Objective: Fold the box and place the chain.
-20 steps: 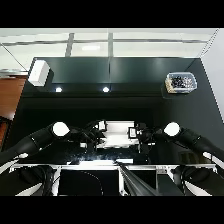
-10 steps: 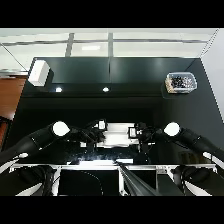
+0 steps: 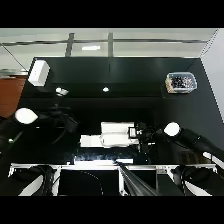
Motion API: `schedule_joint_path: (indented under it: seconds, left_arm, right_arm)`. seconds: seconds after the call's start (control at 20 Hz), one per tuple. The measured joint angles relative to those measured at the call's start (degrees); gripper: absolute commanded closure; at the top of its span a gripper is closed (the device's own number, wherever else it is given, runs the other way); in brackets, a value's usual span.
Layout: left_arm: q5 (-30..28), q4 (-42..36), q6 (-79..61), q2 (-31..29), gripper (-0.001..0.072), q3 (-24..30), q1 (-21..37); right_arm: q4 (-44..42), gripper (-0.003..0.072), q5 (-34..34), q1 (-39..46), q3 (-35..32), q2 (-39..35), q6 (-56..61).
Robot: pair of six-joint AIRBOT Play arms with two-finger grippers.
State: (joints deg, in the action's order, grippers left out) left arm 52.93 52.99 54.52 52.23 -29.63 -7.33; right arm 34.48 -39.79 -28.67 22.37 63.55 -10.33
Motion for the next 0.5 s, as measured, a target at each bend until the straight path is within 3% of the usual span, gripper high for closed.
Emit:
schedule_joint_path:
  seconds: [0.2,0.5]
  left_arm:
    - [7.7,0.5,13.1,0.0,0.0680,3.0,12.6]
    - [13.4,-11.4,13.1,4.7,0.0681,12.3,16.5]
  right_arm:
    - [0.0,0.0266,0.0,0.0,0.0,0.0,0.0]
    - [0.0,0.0266,0.2,0.0,0.0,0.0,0.0]
